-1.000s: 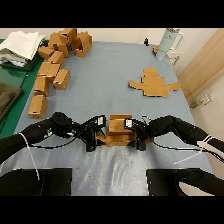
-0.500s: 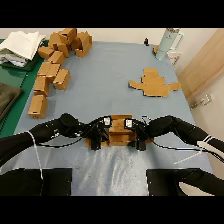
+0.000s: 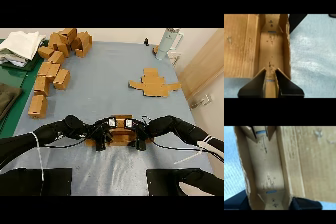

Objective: Fold the box.

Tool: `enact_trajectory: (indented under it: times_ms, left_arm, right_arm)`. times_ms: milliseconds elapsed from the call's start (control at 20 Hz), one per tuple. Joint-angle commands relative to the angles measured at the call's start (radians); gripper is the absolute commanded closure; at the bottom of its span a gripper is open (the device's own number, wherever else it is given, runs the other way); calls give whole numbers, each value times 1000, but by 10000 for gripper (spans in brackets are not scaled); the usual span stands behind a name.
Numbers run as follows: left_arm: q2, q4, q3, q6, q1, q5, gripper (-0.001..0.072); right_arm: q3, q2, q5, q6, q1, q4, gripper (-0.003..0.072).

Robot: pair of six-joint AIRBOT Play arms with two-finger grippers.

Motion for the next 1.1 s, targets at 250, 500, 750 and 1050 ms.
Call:
enact_trajectory:
  times_ms: [250, 500, 750, 1050]
  left_arm:
    - [-1, -21, 2, -1, -10, 17, 97]
    - [60, 178, 2, -284, -1, 11, 695]
    - [274, 637, 2, -894, 73, -246, 696]
    - [378, 1127, -18, -1995, 299, -369, 696]
  right_arm:
    - [0, 1, 0, 0, 1, 0, 115]
    - [0, 1, 0, 0, 1, 0, 115]
    - [0, 1, 0, 0, 1, 0, 115]
    - [0, 1, 0, 0, 1, 0, 115]
